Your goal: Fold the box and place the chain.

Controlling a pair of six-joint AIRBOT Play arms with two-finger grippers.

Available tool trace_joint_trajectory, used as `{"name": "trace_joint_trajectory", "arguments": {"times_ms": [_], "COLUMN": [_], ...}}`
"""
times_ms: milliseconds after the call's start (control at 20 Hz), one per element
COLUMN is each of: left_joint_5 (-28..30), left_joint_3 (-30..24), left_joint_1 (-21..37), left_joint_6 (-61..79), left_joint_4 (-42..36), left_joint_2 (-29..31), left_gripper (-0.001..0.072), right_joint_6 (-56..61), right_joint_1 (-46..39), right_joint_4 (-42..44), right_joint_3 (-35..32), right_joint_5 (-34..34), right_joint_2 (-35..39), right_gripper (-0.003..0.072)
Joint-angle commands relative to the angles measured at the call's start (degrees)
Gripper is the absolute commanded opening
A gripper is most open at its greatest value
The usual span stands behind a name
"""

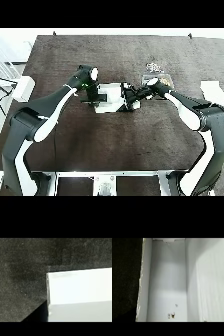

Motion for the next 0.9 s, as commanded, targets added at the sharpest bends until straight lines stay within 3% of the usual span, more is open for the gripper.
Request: {"name": "trace_joint_trajectory", "arguments": {"times_ms": [0, 50, 100, 250, 350, 550, 850], "left_joint_5": [-0.2, -0.1, -0.2, -2.2, -4.7, -7.9, -7.9], "left_joint_3": [0.1, 0.1, 0.1, 1.6, 3.3, 4.2, 4.2], "left_joint_1": [-0.1, -0.1, 0.0, 0.2, 0.2, 0.2, 4.0], "left_joint_6": [1.1, 2.0, 2.2, 5.0, 7.2, 13.6, 33.4], "left_joint_4": [0.3, 0.4, 0.3, 0.2, 0.7, 2.3, 1.0], "left_joint_2": [0.0, 0.0, 0.0, 0.4, 1.3, 6.4, 17.5], "left_gripper": [0.0022, 0.0075, 0.0447, 0.0476, 0.0566, 0.0565, 0.0564], "right_joint_6": [-0.1, -0.1, -0.1, -0.1, -0.1, -0.1, -0.1], "right_joint_1": [0.0, 0.0, 0.0, 0.0, 0.0, 0.0, 0.0], "right_joint_4": [0.0, 0.0, 0.0, 0.0, 0.0, 0.0, 0.0], "right_joint_3": [0.0, 0.0, 0.0, 0.0, 0.0, 0.0, 0.0], "right_joint_5": [0.0, 0.0, 0.0, 0.0, 0.0, 0.0, 0.0], "right_joint_2": [0.0, 0.0, 0.0, 0.0, 0.0, 0.0, 0.0], "right_gripper": [0.0463, 0.0463, 0.0463, 0.0463, 0.0463, 0.0463, 0.0464]}}
